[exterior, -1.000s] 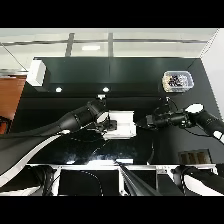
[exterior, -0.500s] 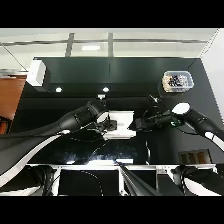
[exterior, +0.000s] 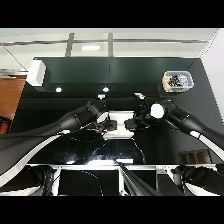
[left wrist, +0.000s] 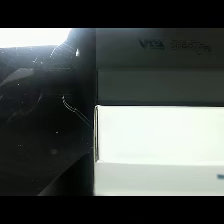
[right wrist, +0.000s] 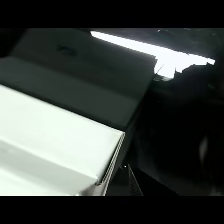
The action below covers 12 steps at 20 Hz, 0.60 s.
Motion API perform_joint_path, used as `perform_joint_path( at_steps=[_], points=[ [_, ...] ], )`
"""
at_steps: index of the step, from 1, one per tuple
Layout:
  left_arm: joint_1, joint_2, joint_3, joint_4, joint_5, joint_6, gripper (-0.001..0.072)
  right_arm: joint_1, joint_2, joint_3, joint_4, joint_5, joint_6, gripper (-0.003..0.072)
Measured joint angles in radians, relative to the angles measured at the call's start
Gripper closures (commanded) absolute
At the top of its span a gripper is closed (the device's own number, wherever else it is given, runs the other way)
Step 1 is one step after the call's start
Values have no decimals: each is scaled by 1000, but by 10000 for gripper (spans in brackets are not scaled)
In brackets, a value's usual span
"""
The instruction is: Fold the box and place the chain.
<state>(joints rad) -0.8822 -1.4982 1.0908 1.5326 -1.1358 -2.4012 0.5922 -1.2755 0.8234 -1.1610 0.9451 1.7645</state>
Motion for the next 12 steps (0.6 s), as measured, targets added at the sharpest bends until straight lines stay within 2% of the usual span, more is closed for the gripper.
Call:
perform_joint_path(
  at_steps=[2, 6, 12],
  points=[
    [0, 0, 0, 0, 0, 0, 685, 31, -25, 36, -56, 38, 88, 438],
    [0, 0, 0, 0, 0, 0, 685, 89, -59, 89, -153, 92, 238, 443],
    [0, 0, 0, 0, 0, 0, 685, 141, -74, 110, -256, 137, 407, 443]
  ],
)
